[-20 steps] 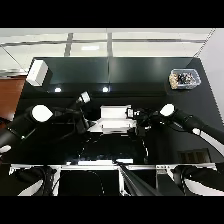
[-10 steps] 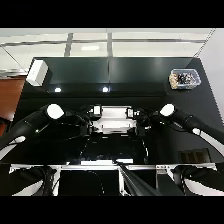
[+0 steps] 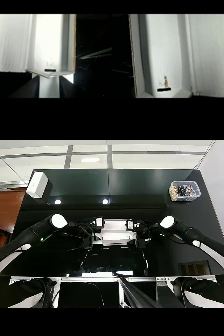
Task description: Fold the box and place the chain.
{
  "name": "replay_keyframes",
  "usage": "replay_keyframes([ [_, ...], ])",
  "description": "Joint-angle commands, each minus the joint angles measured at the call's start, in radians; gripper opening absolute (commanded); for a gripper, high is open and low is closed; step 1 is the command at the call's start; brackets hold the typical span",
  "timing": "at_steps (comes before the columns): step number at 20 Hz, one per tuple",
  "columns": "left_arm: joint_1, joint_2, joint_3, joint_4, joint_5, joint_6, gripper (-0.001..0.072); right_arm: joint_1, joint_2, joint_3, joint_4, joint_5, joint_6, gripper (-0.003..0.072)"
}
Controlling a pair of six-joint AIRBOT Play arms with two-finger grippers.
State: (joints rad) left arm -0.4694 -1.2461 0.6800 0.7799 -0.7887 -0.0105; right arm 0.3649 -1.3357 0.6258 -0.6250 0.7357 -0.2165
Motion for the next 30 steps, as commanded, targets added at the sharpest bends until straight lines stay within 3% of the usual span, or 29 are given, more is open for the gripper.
replay_keyframes([
  [1, -0.001, -0.003, 0.001, -0.038, -0.003, 0.003, 0.0263, 0.001, -0.001, 0.0, 0.0, 0.0, 0.0, 0.0182],
  [8, -0.002, -0.064, 0.001, -0.204, -0.002, 0.005, 0.0264, 0.001, -0.001, 0.0, 0.0, 0.0, 0.0, 0.0182],
  [12, -0.02, -0.097, 0.001, -0.223, 0.001, 0.008, 0.0259, 0.001, -0.001, 0.0, 0.0, 0.0, 0.0, 0.0182],
  [14, -0.022, -0.097, 0.001, -0.222, 0.001, 0.008, 0.022, 0.001, -0.001, 0.0, 0.0, 0.0, 0.0, 0.0182],
  [15, -0.022, -0.097, 0.001, -0.218, 0.002, 0.009, 0.0132, 0.001, -0.001, 0.0, 0.0, 0.0, 0.0, 0.0182],
  [16, -0.022, -0.097, 0.001, -0.215, 0.002, 0.009, 0.0108, 0.001, -0.001, 0.0, 0.0, 0.0, 0.0, 0.0183],
  [17, -0.022, -0.097, 0.001, -0.215, 0.002, 0.009, 0.0137, 0.001, -0.001, 0.0, 0.0, 0.0, 0.0, 0.0183],
  [18, -0.022, -0.097, 0.001, -0.216, 0.002, 0.008, 0.0315, 0.001, -0.001, 0.0, 0.0, 0.0, 0.0, 0.0183],
  [19, -0.021, -0.097, 0.001, -0.215, 0.0, 0.009, 0.0374, 0.001, -0.001, 0.0, 0.0, 0.0, 0.0, 0.0183],
  [24, -0.022, -0.097, 0.001, -0.215, 0.001, 0.018, 0.0372, 0.001, -0.001, 0.0, 0.0, 0.0, 0.0, 0.0182],
  [26, -0.022, -0.097, 0.001, -0.214, 0.003, 0.045, 0.0188, 0.001, -0.001, 0.0, 0.0, 0.0, 0.0, 0.0183],
  [27, -0.022, -0.097, 0.001, -0.215, 0.003, 0.045, 0.0206, 0.001, -0.001, 0.0, 0.0, 0.0, 0.0, 0.0183],
  [28, -0.022, -0.097, 0.001, -0.215, 0.002, 0.045, 0.0364, 0.001, -0.001, 0.0, 0.0, 0.0, 0.0, 0.0182],
  [29, -0.021, -0.097, 0.001, -0.215, 0.002, 0.045, 0.0445, 0.001, -0.001, 0.0, 0.0, 0.0, 0.0, 0.0183],
  [30, -0.02, -0.095, 0.002, -0.21, 0.002, 0.043, 0.0293, 0.001, -0.001, 0.0, 0.0, 0.0, 0.0, 0.0182],
])
